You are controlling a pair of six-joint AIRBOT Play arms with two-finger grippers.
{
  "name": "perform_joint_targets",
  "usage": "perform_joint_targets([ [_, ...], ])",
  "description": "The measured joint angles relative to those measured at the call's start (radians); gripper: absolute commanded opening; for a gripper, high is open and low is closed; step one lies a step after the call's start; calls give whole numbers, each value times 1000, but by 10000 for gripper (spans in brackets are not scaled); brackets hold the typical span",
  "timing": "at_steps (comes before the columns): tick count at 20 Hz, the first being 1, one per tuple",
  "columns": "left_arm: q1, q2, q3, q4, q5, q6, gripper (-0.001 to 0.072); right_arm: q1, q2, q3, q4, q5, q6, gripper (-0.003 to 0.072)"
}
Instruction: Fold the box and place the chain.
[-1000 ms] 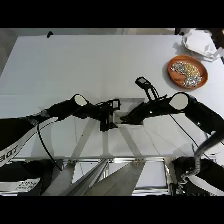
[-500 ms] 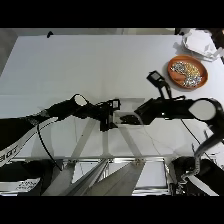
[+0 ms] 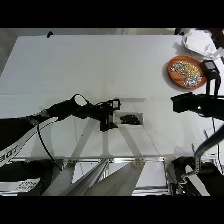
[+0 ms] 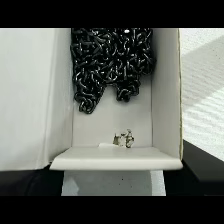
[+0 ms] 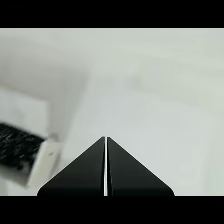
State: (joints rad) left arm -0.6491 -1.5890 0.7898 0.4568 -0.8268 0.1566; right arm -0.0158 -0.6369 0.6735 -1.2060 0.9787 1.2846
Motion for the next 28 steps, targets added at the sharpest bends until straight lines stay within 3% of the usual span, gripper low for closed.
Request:
perform_joint_targets([
  [5, 0, 0, 0, 0, 0, 0, 410, -130, -251, 50, 79, -64, -82, 16],
  [10, 0, 0, 0, 0, 0, 0, 410, -159, -534, 192, 320, -24, -293, 15],
  [14, 0, 0, 0, 0, 0, 0, 410, -145, -682, 299, 469, 28, -443, 15],
  [22, 0, 0, 0, 0, 0, 0, 410, 61, -863, 351, 545, 145, -695, 15],
  [28, 0, 0, 0, 0, 0, 0, 410, 154, -890, 355, 554, 200, -775, 15],
])
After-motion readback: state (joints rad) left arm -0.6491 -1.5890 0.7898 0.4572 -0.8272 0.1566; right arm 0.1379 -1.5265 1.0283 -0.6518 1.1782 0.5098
